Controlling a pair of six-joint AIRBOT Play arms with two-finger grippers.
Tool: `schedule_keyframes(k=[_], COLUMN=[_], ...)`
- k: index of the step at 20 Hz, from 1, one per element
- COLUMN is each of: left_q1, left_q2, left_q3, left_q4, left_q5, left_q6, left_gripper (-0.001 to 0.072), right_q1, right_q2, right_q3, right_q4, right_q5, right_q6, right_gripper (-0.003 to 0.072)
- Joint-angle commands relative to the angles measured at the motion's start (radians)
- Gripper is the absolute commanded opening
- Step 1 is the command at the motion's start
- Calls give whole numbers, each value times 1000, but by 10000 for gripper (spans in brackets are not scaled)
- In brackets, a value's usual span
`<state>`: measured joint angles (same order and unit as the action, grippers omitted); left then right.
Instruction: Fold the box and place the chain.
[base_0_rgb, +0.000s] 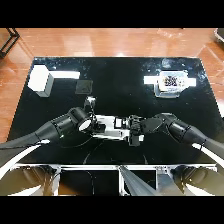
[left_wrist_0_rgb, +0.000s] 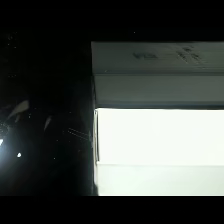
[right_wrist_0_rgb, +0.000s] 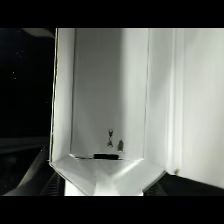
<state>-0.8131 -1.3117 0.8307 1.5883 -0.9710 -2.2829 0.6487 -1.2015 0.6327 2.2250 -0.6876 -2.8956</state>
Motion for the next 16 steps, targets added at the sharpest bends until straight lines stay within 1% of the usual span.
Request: schedule_keyframes(k=[1, 2, 6, 7, 8, 11, 16], left_q1=[1, 1, 1, 0, 0, 0, 0], left_q2=[0, 0, 0, 0, 0, 0, 0], left_q3=[0, 0, 0, 0, 0, 0, 0], left_q4=[0, 0, -3, -3, -3, -3, -5], left_q5=[-2, -2, -1, -1, -1, -1, 2], left_q6=[-1, -1, -1, -1, -1, -1, -2], left_gripper=[25, 25, 25, 25, 25, 25, 25], right_q1=[8, 8, 8, 8, 8, 14, 55], right_q2=[0, 0, -3, -7, -11, -23, -27], right_q3=[0, 0, 0, 0, 0, 1, 0], right_q4=[0, 0, 32, 54, 75, 139, 138], right_q5=[-4, -16, -24, -14, -2, 33, 118], right_q6=[-3, -3, -2, -2, -3, 23, 69], right_gripper=[389, 306, 292, 231, 196, 196, 196])
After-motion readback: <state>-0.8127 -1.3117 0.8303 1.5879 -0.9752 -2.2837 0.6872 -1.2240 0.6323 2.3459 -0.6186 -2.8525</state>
